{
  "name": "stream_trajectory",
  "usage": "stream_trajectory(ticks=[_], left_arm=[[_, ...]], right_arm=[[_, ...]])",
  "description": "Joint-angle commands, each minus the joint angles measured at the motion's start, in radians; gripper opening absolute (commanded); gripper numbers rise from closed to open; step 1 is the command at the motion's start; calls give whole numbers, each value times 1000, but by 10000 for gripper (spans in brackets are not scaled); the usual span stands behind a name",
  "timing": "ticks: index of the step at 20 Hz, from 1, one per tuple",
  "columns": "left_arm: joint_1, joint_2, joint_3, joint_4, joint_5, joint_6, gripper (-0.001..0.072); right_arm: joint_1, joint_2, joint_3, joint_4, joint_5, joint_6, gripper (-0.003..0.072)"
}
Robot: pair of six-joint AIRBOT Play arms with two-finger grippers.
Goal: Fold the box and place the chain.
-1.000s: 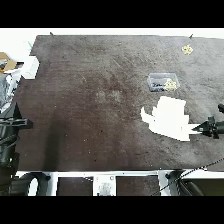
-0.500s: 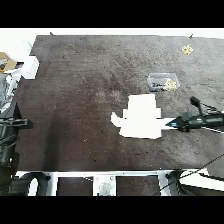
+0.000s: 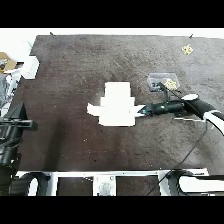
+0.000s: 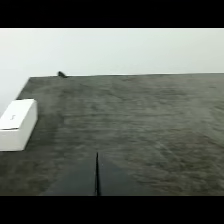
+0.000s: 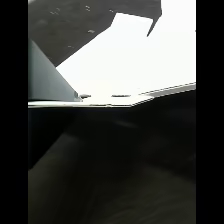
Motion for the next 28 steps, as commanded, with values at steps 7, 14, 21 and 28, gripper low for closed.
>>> stream_trajectory(ticks=[7,14,21,28], left_arm=[[1,-72,86,-4,-278,-105,314],[1,-726,396,-2,-634,-67,503],[-130,-1394,999,267,-851,-250,502],[-240,-1915,1678,532,-1050,-632,504]], right_arm=[[67,-61,71,52,-181,-122,4],[67,-61,71,72,-180,-169,4],[67,-61,71,71,-180,-183,4],[67,-61,71,72,-180,-183,4]])
